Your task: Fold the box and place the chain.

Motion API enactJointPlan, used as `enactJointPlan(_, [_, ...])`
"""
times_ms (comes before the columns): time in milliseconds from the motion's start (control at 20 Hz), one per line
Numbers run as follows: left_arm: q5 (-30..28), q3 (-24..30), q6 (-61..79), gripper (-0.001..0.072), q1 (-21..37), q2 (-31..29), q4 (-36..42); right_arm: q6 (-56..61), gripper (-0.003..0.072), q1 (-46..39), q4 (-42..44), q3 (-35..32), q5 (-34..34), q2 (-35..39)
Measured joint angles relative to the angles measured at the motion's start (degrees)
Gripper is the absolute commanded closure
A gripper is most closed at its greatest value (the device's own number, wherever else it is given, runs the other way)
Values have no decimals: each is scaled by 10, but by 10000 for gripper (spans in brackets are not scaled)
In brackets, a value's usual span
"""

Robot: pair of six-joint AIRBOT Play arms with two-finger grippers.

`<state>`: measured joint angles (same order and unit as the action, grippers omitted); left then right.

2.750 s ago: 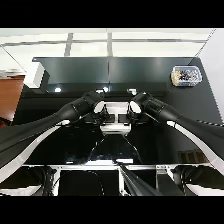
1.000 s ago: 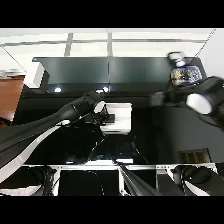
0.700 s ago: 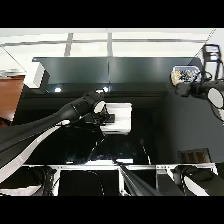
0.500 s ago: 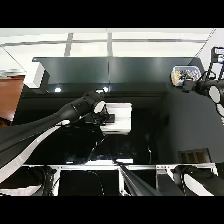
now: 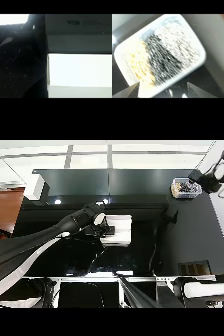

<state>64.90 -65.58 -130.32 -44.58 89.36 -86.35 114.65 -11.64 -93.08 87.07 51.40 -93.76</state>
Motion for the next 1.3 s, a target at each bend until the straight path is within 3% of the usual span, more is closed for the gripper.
enactJointPlan(50, [-2, 0, 0, 682, 0, 0, 0, -5, 95, -2, 12, 30, 16, -30])
enactJointPlan(100, [-2, 0, 0, 682, 0, 0, 0, -8, 129, -4, 21, 53, 26, -57])
enactJointPlan(300, [-3, 0, 0, 682, 0, 0, 0, -18, 129, -7, 48, 97, 47, -128])
enactJointPlan(550, [-4, 0, 0, 682, 0, 0, -1, -19, 148, -16, 48, 111, 34, -159])
enactJointPlan(600, [-4, 0, 0, 682, 0, 0, -1, -19, 295, -17, 47, 112, 32, -163])
enactJointPlan(650, [-3, 0, 0, 682, 0, 0, -1, -20, 523, -18, 45, 112, 32, -166])
enactJointPlan(700, [-3, 0, 0, 682, 0, 0, -1, -20, 668, -19, 47, 114, 28, -168])
enactJointPlan(1000, [-2, 0, 0, 682, 0, 0, 0, -102, 670, -20, 57, 154, 71, -144])
enactJointPlan(1300, [-1, 0, 0, 682, 0, 0, 0, -229, 671, -24, 110, 171, 127, 19])
